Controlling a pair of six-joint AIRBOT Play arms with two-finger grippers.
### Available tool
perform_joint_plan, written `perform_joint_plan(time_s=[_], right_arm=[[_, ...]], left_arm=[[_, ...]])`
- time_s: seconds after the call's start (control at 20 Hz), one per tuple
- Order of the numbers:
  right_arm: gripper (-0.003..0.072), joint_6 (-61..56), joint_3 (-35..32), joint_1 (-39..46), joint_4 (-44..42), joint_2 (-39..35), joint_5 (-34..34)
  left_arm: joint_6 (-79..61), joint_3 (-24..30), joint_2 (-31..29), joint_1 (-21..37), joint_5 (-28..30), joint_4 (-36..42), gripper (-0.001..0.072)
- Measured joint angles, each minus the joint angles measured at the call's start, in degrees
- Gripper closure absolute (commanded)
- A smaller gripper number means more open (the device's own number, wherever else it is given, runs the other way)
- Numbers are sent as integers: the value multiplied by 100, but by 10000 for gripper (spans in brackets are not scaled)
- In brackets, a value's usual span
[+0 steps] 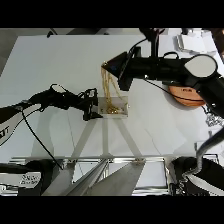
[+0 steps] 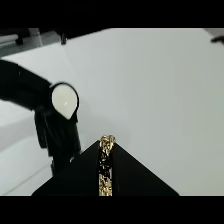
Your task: Fold the box and place the chain.
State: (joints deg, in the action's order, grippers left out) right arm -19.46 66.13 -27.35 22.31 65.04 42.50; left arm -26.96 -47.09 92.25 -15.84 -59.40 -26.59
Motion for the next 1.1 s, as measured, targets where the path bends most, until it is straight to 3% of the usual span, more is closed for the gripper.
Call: perform_joint_plan(time_s=[0.5, 0.7, 1.1], right_arm=[[676, -4, 850, 0, 28, 0, 0], [676, -581, 887, 0, 671, 0, 76], [676, -1687, -295, -26, 1746, 50, 529]], left_arm=[[2, 0, 0, 0, 0, 2, 498], [2, 0, 0, 0, 0, 2, 498], [2, 0, 0, 0, 2, 2, 498]])
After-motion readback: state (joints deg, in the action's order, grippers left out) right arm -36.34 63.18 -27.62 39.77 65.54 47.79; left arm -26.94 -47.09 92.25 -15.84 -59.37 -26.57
